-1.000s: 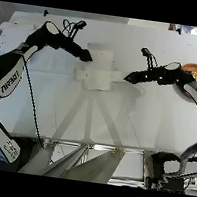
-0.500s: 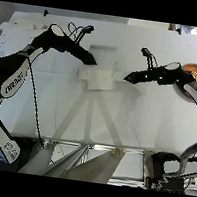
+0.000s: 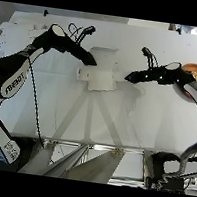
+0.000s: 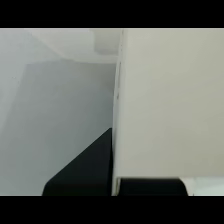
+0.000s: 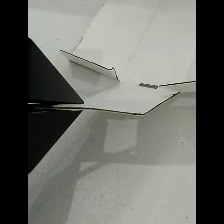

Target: Fold the box and place the chain.

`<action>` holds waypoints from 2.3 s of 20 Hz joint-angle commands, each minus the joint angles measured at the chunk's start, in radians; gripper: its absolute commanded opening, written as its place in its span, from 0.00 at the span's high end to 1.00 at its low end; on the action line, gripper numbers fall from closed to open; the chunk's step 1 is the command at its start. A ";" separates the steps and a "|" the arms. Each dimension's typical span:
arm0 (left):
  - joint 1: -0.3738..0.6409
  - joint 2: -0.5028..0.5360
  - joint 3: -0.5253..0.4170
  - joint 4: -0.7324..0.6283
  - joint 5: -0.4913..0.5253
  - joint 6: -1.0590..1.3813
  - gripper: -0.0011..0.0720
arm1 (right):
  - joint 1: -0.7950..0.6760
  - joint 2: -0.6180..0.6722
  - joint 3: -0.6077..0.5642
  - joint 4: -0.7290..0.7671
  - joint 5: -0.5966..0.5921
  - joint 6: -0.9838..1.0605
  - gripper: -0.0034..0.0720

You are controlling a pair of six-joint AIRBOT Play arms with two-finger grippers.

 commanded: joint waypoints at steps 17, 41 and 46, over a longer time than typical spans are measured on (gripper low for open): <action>-0.004 -0.001 0.000 -0.003 -0.038 -0.005 0.97 | 0.001 0.000 0.000 0.006 -0.016 0.001 0.84; -0.153 0.248 -0.001 0.050 -0.270 0.287 0.99 | -0.058 0.256 0.001 -0.053 0.050 -0.010 0.47; -0.137 0.294 -0.004 0.098 -0.275 0.315 0.99 | -0.058 0.256 0.001 -0.053 0.050 -0.010 0.47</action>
